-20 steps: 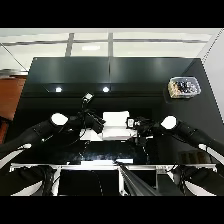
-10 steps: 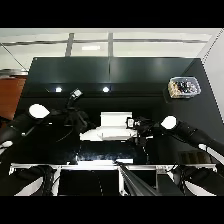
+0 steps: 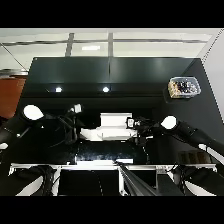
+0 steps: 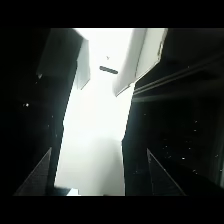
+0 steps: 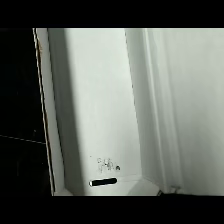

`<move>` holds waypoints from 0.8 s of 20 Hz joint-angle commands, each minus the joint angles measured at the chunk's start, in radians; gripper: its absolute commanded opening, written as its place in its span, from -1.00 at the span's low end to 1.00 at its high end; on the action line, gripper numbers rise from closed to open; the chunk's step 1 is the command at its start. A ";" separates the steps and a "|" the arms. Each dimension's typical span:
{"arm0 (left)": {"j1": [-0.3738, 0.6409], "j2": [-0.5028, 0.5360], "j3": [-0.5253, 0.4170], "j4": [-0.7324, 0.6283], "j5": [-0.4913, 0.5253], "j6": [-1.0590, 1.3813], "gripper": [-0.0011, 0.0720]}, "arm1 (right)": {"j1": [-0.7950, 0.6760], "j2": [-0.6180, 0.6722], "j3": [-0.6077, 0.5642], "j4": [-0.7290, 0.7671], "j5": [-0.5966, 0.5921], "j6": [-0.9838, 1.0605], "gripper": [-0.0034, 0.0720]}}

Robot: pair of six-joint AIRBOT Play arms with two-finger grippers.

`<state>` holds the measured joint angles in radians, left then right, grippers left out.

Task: Fold the box and place the chain.

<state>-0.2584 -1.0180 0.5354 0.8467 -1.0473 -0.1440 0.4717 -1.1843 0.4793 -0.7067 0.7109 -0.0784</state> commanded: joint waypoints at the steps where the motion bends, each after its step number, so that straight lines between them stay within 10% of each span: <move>1: -0.132 -0.006 -0.041 0.006 0.211 0.118 0.93 | 0.001 -0.001 0.000 0.002 0.003 0.000 0.36; 10: -0.235 -0.109 -0.046 -0.108 0.349 0.117 0.92 | 0.001 -0.001 0.000 0.003 0.003 0.000 0.36; 13: -0.238 -0.109 -0.046 -0.157 0.323 0.167 0.40 | 0.001 -0.001 0.000 0.003 0.003 0.000 0.36; 16: -0.240 -0.110 -0.046 -0.156 0.349 0.167 0.32 | 0.001 -0.001 0.000 0.004 0.003 0.000 0.36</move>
<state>-0.4946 -1.1236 0.4896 0.7109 -0.7162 0.0055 0.4717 -1.1843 0.4793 -0.7036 0.7132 -0.0788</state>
